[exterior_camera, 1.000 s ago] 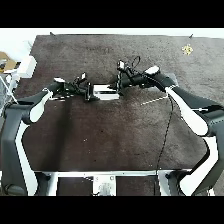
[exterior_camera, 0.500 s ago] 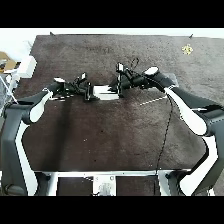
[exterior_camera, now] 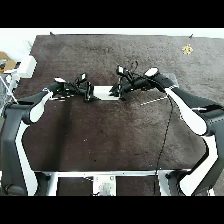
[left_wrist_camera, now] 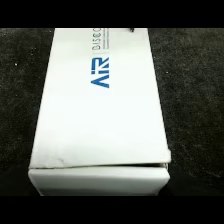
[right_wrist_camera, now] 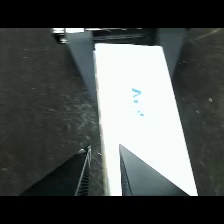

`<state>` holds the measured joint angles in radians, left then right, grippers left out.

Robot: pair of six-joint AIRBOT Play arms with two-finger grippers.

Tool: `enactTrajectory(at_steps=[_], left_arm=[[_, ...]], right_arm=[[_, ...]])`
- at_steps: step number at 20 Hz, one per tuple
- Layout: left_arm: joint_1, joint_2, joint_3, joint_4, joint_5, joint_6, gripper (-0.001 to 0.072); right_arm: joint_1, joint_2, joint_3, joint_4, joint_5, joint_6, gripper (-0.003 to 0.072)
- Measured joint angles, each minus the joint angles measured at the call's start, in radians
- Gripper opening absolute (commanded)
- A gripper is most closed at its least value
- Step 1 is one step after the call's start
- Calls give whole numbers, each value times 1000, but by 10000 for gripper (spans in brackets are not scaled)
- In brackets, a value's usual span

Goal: Fold the box and place the chain.

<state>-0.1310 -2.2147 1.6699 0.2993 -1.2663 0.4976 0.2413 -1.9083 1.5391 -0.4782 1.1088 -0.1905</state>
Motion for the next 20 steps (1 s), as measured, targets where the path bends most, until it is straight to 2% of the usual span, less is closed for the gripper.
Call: enactTrajectory(at_steps=[3, 4, 5, 11, 20], left_arm=[[0, 0, 0, 0, 0, 0, 395], [0, 0, 0, 0, 0, 0, 395], [0, 0, 0, 0, 1, 0, 395], [0, 0, 0, -1, 1, 0, 395], [0, 0, 0, -1, 2, 2, 395]], right_arm=[[-2, 11, 1, 111, 0, -17, 202], [-2, 13, 1, 150, 0, -26, 53], [1, 15, 2, 180, -3, -36, 1], [25, -16, 2, 214, -53, -72, 0], [29, -81, 4, 79, -56, -76, 0]])
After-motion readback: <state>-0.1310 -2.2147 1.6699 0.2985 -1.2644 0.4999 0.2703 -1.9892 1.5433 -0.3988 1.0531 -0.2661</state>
